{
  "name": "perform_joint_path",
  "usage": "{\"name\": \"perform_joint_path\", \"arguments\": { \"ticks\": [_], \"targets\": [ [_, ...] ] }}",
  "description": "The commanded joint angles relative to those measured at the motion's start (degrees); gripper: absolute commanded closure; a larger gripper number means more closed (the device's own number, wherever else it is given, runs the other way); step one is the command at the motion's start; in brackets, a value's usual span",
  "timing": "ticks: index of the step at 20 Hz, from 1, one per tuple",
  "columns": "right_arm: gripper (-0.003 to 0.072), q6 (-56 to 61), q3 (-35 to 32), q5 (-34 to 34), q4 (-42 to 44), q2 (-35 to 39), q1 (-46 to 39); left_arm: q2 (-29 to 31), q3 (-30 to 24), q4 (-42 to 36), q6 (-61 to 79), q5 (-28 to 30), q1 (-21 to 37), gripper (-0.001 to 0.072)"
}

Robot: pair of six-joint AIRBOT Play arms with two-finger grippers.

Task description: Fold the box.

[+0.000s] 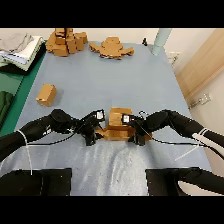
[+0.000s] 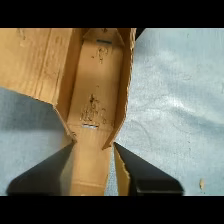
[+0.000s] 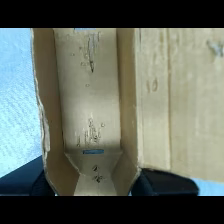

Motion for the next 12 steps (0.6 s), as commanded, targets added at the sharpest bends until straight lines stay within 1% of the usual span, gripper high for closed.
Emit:
{"name": "perform_joint_path", "arguments": {
  "ticks": [1, 6, 7, 10, 11, 12],
  "targets": [
    [0.0094, 0.00, 0.04, 0.00, 0.00, 0.00, -0.02, -0.33, 0.57, -0.61, 1.11, 0.74, 0.00, 0.0107],
    [0.0094, 0.00, 0.02, 0.00, 0.00, 0.00, -0.02, -2.60, 1.97, -0.83, 4.74, 0.74, -0.02, 0.0110],
    [0.0094, 0.00, 0.04, 0.00, 0.00, 0.00, -0.02, -3.15, 2.56, -1.05, 4.74, 0.66, 0.00, 0.0131],
    [0.0094, 0.00, 0.02, 0.00, 0.00, 0.00, -0.02, -4.61, 3.50, -1.07, 4.92, 0.79, -0.22, 0.0130],
    [0.0094, 0.00, 0.04, 0.02, 0.00, 0.00, -0.02, -5.01, 3.56, -1.27, 5.49, 0.72, -0.39, 0.0223],
    [0.0093, 0.00, 0.02, 0.00, 0.00, 0.00, -0.02, -5.11, 3.56, -1.46, 6.27, 0.61, -0.74, 0.0398]
  ]
}}
